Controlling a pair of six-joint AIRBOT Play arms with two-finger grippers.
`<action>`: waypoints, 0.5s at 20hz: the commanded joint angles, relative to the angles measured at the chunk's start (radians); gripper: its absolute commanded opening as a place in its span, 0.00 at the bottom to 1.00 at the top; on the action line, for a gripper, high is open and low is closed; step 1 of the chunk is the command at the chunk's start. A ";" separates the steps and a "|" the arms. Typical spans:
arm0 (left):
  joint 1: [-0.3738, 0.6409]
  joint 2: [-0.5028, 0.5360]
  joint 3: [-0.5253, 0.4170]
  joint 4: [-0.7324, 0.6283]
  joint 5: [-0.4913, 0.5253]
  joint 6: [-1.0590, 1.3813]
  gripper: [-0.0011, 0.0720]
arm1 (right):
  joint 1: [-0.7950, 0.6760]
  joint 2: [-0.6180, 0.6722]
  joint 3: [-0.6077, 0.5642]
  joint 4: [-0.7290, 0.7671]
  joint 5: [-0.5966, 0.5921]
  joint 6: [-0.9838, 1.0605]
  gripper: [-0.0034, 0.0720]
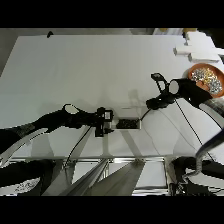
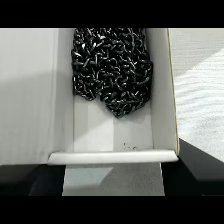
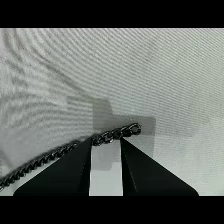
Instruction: Fold the box and place the chain.
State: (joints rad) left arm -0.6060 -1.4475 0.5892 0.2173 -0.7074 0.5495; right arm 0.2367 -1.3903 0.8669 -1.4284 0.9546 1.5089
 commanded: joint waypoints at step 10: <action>0.000 0.001 0.000 0.000 0.000 0.000 0.29 | 0.001 -0.010 -0.001 -0.001 0.053 0.011 0.07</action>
State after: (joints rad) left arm -0.6060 -1.4475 0.5892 0.2173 -0.7074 0.5495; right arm 0.2367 -1.4006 0.8665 -1.4281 0.9730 1.5219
